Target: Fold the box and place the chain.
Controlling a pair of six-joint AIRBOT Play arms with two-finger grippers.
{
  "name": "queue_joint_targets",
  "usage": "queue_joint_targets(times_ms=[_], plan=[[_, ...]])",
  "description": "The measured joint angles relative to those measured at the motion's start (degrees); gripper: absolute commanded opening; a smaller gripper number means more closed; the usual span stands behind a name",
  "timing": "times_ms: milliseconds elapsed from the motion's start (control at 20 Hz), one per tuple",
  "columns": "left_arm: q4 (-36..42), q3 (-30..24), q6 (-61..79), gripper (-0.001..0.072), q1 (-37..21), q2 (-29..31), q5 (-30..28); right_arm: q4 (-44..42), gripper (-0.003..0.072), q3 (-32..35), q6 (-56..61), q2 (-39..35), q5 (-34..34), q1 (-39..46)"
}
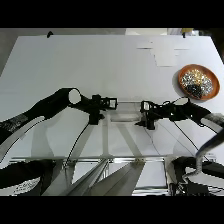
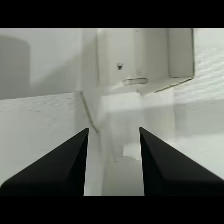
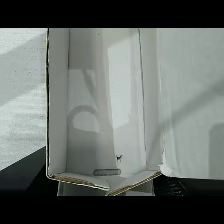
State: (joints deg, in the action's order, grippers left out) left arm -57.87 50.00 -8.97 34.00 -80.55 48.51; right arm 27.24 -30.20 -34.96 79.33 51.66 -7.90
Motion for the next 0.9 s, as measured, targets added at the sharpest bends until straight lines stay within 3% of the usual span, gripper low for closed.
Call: queue_joint_targets(times_ms=[900], plan=[[0.42,-0.70,1.73,0.0338,1.53,1.33,-1.20,-0.07,0.0461,0.00,0.13,0.00,-0.02,0.00]])
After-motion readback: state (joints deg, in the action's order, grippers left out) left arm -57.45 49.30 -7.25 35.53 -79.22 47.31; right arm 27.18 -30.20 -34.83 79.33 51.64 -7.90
